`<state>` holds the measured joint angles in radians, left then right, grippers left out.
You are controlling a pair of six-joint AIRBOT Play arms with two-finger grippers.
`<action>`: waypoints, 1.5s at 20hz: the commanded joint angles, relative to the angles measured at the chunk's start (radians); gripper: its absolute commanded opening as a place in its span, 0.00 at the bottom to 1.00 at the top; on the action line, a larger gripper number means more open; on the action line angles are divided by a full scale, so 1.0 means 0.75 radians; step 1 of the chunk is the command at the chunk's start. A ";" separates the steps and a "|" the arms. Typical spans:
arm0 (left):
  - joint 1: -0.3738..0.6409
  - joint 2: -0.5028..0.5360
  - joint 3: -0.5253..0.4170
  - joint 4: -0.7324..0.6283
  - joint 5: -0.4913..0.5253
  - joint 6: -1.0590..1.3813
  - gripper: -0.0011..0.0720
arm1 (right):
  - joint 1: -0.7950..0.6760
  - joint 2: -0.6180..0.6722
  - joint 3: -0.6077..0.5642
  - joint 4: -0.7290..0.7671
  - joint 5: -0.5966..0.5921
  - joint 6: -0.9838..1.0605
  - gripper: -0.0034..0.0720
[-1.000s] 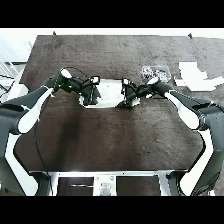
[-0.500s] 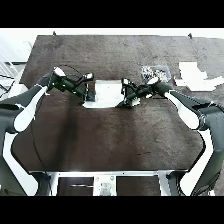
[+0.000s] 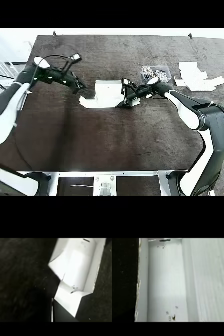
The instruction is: Fold the box and place the chain.
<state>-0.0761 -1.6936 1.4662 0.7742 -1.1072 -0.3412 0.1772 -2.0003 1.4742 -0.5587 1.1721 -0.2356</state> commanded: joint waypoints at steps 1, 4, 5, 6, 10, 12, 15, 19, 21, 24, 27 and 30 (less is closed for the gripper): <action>0.074 0.193 -0.228 0.005 0.150 -0.361 0.03 | 0.001 -0.001 -0.001 0.000 0.001 0.000 0.81; 0.105 0.278 -0.431 -0.034 0.170 -0.598 0.03 | 0.001 -0.001 -0.001 0.000 0.001 0.000 0.81; 0.107 0.280 -0.463 -0.041 0.152 -0.669 0.03 | 0.001 -0.001 -0.001 0.000 0.000 0.000 0.81; 0.107 0.279 -0.483 -0.038 0.146 -0.722 0.03 | 0.001 -0.001 -0.001 0.000 0.001 0.000 0.81; 0.107 0.255 -0.503 -0.012 0.163 -0.921 0.03 | 0.001 -0.001 -0.001 0.001 0.001 0.000 0.81; 0.107 0.227 -0.503 -0.009 0.161 -1.014 0.03 | 0.001 -0.001 -0.001 0.001 0.000 0.000 0.81; 0.106 0.199 -0.502 -0.011 0.164 -1.073 0.03 | 0.001 -0.001 -0.001 0.000 0.001 0.000 0.81; 0.106 0.140 -0.502 0.006 0.170 -1.081 0.03 | 0.001 -0.001 -0.001 0.000 0.001 0.000 0.81; 0.103 0.105 -0.502 0.001 0.172 -1.080 0.03 | 0.001 -0.001 -0.001 0.001 0.001 0.000 0.81; 0.102 0.043 -0.501 -0.170 0.163 -0.995 0.03 | 0.001 -0.001 -0.001 0.001 0.001 0.000 0.81; 0.059 0.006 -0.500 -0.260 0.185 -0.940 0.03 | 0.001 -0.001 -0.001 0.000 0.001 0.000 0.81; 0.001 -0.031 -0.500 -0.278 0.245 -0.940 0.03 | 0.001 -0.001 -0.001 0.001 0.001 0.000 0.81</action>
